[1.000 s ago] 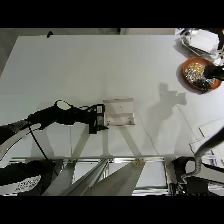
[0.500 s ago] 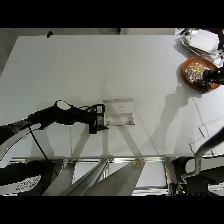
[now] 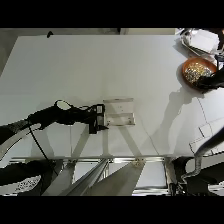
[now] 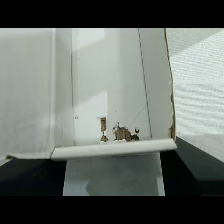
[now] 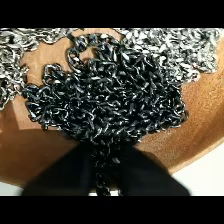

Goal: Fold the box and place the chain.

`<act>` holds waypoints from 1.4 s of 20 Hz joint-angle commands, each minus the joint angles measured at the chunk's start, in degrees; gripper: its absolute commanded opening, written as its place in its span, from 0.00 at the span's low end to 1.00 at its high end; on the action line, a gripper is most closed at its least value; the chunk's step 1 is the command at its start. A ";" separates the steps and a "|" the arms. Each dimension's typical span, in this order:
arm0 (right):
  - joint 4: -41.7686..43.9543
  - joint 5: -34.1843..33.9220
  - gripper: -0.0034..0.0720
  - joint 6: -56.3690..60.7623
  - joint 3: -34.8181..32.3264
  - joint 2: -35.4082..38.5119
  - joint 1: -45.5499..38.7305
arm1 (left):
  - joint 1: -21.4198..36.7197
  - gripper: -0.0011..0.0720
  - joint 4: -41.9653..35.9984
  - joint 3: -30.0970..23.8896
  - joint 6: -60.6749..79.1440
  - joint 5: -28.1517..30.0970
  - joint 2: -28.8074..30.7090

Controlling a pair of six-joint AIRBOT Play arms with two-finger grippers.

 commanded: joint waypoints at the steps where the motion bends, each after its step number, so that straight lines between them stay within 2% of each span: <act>1: -0.33 0.98 0.06 -0.11 0.11 -0.37 -0.02 | -0.02 0.30 0.00 -0.02 0.00 0.02 0.04; 6: -0.24 3.52 0.06 -1.20 0.22 3.43 -0.02 | -0.02 0.30 -0.02 -0.02 0.00 0.02 0.04; 11: 2.54 10.23 0.06 -7.41 0.22 14.80 -0.02 | -0.02 0.30 -0.02 -0.04 0.00 0.00 0.04; 15: 10.43 14.64 0.06 -10.64 0.22 26.03 -0.02 | -0.02 0.30 0.00 -0.04 0.00 0.00 0.04; 18: 18.18 22.86 0.06 -13.92 0.22 33.55 0.79 | -0.02 0.30 0.00 -0.04 0.00 0.02 0.04; 21: 19.15 29.86 0.06 -14.14 0.20 39.78 4.57 | -0.02 0.30 0.00 -0.02 0.00 0.00 0.04; 24: 23.63 34.84 0.06 -13.86 0.11 44.85 10.01 | -0.02 0.30 0.00 -0.04 0.00 0.00 0.04; 28: 25.20 34.82 0.06 -10.32 -1.84 49.77 19.67 | -0.02 0.30 0.00 -0.02 0.00 0.02 0.04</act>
